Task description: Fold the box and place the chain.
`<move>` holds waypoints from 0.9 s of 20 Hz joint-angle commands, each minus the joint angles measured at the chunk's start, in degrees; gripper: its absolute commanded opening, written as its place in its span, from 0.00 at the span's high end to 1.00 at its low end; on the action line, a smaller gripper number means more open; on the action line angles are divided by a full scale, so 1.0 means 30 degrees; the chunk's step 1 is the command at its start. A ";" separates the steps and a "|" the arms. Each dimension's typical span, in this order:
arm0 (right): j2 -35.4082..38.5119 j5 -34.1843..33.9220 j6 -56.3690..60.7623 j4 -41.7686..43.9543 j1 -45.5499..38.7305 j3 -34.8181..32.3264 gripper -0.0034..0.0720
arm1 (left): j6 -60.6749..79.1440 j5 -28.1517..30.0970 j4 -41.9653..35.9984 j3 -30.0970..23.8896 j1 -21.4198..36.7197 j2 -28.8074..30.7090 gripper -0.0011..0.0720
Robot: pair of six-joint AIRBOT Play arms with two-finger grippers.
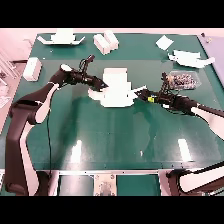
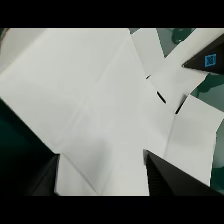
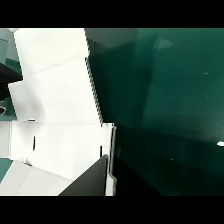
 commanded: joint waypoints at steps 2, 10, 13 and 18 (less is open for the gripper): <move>-0.0015 -0.0007 -0.0175 0.0000 -0.0022 0.0015 0.94 | 0.0350 -0.0168 -0.0532 0.0022 -0.0058 -0.0007 0.28; -0.0022 -0.0036 -0.0306 0.0000 -0.0022 0.0015 0.94 | 0.1290 -0.0663 -0.0466 0.0015 -0.0058 -0.0022 0.51; -0.0022 -0.0146 -0.0313 -0.0007 -0.0022 0.0015 0.94 | 0.1428 -0.0459 -0.0495 0.0015 -0.0058 -0.0022 0.52; -0.0036 -0.0160 -0.0313 -0.0168 -0.0015 0.0007 0.94 | 0.1923 -0.0240 -0.0648 0.0015 -0.0058 -0.0022 0.73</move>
